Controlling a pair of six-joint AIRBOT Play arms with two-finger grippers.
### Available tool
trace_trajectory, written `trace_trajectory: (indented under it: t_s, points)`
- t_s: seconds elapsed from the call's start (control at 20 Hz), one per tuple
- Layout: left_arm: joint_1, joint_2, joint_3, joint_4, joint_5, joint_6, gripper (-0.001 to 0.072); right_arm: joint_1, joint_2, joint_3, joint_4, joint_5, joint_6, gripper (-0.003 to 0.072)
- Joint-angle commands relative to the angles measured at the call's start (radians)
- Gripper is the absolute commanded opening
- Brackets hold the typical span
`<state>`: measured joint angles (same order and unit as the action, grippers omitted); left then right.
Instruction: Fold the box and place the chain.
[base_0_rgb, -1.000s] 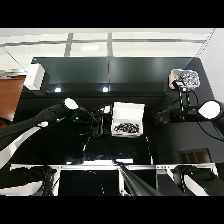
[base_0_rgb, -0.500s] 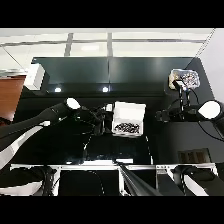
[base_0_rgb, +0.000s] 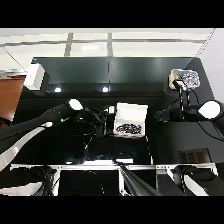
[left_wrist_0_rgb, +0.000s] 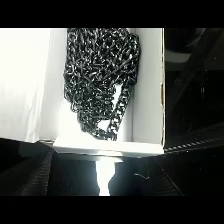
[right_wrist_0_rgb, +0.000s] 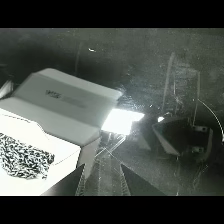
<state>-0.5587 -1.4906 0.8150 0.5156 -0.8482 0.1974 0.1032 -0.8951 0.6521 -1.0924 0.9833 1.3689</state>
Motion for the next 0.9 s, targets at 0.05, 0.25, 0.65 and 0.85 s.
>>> trace_trajectory:
  t_s: [0.05, 0.25, 0.65, 0.85]
  points:
    - [-0.002, 0.0, 0.002, -0.001, 0.003, 0.005, 0.0703, 0.001, 0.001, 0.0, 0.0, 0.0, 0.0, 0.0265]
    - [-0.005, 0.0, 0.023, -0.006, -0.024, 0.006, 0.0703, 0.001, 0.001, 0.0, 0.0, 0.0, 0.0, 0.0265]
    - [-0.034, -0.014, 0.027, -0.012, -0.025, 0.008, 0.0702, 0.001, 0.001, 0.0, 0.004, 0.0, 0.0, 0.0265]
    - [-0.059, -0.019, 0.027, -0.017, 0.001, 0.007, 0.0702, 0.001, 0.001, 0.0, 0.005, 0.0, 0.0, 0.0265]
